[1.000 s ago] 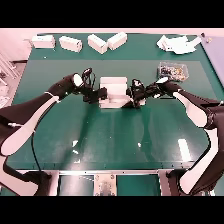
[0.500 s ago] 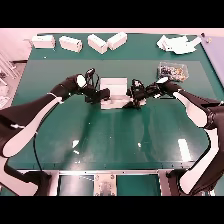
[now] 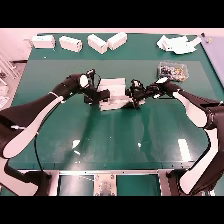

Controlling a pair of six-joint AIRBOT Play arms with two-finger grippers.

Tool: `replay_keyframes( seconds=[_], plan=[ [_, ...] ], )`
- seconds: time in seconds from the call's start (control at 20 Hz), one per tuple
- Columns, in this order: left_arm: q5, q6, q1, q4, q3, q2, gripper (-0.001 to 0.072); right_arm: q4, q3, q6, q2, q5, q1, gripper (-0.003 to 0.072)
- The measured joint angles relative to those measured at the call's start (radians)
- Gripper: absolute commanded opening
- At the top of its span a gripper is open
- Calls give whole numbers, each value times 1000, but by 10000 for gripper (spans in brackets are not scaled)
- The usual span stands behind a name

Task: Fold the box and place the chain.

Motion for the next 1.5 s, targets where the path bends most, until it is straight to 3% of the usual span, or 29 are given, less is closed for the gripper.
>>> replay_keyframes(
  seconds=[0.35,0.4,0.45,1.5],
  plan=[
    [-8,-21,-2,45,3,0,524,0,0,0,0,-1,0,335],
    [-11,-22,-3,47,8,-1,439,0,0,0,0,-1,0,335],
    [-17,-20,-5,51,15,-2,408,0,0,0,0,-1,0,335],
    [0,41,-13,-34,59,-39,408,-4,1,-1,1,-2,-2,335]
  ],
)
